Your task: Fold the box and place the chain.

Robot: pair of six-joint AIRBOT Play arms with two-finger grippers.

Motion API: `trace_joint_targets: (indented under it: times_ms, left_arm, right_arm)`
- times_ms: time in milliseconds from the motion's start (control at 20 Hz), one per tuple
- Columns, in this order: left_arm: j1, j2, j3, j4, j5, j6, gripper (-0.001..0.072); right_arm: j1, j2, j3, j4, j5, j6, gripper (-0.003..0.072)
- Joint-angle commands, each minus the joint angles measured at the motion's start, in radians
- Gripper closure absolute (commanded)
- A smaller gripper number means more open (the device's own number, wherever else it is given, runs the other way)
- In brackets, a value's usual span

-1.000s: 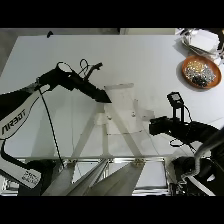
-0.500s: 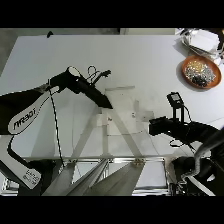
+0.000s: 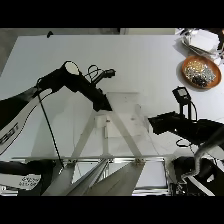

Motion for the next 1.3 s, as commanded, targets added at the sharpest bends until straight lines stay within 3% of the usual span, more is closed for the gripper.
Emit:
trace_joint_targets:
  times_ms: [0, 50, 200, 350, 500, 700, 1250]
  left_arm:
    - [-0.077, 0.222, -0.204, 0.038, 0.287, 0.076, 0.0712]
    - [-0.082, 0.267, -0.274, 0.021, 0.347, 0.113, 0.0710]
    - [-0.088, 0.283, -0.385, 0.005, 0.347, 0.254, 0.0705]
    - [-0.113, 0.238, -0.389, -0.024, 0.404, 0.383, 0.0704]
    - [-0.126, 0.193, -0.389, -0.168, 0.508, 0.483, 0.0704]
    - [-0.126, 0.133, -0.389, -0.298, 0.520, 0.625, 0.0705]
    - [-0.126, 0.076, -0.388, -0.241, 0.550, 0.628, 0.0705]
  right_arm:
    - [0.000, 0.052, 0.074, -0.070, 0.180, -0.004, 0.0204]
    - [0.000, 0.070, 0.074, -0.070, 0.201, -0.004, 0.0204]
    - [0.001, 0.083, 0.074, -0.045, 0.217, -0.003, 0.0204]
    - [0.001, 0.083, 0.073, -0.021, 0.206, -0.003, 0.0204]
    - [0.001, 0.083, 0.073, -0.019, 0.208, -0.003, 0.0205]
    - [0.001, 0.083, 0.073, -0.020, 0.207, -0.003, 0.0205]
    - [0.001, 0.083, 0.073, -0.021, 0.206, -0.003, 0.0205]
